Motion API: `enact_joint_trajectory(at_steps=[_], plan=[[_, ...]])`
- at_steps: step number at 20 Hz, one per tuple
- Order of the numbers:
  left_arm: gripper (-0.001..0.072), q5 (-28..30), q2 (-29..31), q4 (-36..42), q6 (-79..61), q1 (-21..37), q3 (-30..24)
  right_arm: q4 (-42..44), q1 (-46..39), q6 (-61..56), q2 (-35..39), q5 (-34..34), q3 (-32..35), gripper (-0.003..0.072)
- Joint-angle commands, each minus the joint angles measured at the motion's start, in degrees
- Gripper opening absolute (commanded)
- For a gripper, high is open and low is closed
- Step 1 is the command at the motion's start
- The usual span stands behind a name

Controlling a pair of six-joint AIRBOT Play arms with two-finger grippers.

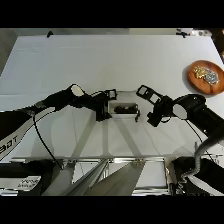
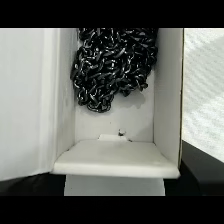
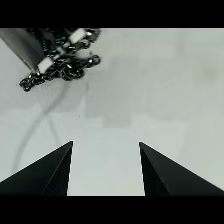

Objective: Fold the box and place the chain.

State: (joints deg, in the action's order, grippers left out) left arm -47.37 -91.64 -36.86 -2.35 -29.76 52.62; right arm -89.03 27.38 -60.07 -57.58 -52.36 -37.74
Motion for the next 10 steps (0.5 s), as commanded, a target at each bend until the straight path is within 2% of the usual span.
enact_joint_trajectory(at_steps=[1,6,10], plan=[[0.0352,0.0,0.0,0.0,0.0,0.0,0.0,5.5,-2.0,19.1,-1.4,8.3,4.0,0.0475],[0.0352,0.0,0.0,0.0,0.0,0.0,0.0,17.9,-2.0,33.9,-6.9,15.4,4.2,0.0475],[0.0352,0.0,0.0,0.0,0.0,0.0,0.0,20.7,-2.0,35.1,-10.2,14.3,4.2,0.0474]])
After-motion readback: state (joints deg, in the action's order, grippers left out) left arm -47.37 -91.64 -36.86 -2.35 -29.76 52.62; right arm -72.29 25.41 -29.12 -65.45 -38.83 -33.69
